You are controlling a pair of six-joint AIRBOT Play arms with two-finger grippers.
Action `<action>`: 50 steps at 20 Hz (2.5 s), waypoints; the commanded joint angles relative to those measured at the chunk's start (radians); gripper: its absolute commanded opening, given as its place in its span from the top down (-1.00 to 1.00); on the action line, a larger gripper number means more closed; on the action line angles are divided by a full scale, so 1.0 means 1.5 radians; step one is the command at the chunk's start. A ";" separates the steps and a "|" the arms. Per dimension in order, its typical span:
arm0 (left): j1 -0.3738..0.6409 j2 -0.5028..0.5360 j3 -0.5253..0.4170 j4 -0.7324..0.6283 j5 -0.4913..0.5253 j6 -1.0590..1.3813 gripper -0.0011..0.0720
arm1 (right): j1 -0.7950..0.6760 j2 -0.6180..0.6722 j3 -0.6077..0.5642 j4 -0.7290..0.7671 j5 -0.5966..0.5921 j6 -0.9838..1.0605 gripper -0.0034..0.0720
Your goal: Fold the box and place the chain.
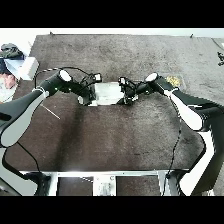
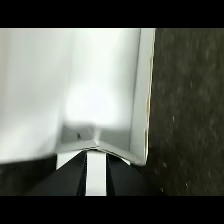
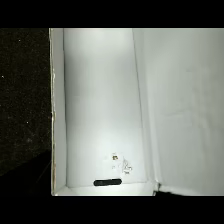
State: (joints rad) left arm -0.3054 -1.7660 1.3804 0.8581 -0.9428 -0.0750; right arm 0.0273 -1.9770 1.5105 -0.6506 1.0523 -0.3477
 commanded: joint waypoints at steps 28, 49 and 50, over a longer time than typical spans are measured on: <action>0.061 -0.033 0.019 -0.102 -0.094 0.087 0.70 | 0.001 0.000 0.000 0.000 0.001 0.000 -0.52; 0.232 0.095 -0.028 -0.031 -0.186 -0.441 0.95 | 0.000 0.000 0.000 0.000 0.001 0.000 -0.52; 0.240 0.095 -0.040 -0.028 -0.185 -0.466 0.95 | 0.001 0.000 0.000 0.000 0.001 0.000 -0.52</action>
State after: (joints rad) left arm 0.0193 -1.6245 1.3537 0.8089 -1.1999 -0.6174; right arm 0.0269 -1.9770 1.5108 -0.6510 1.0538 -0.3477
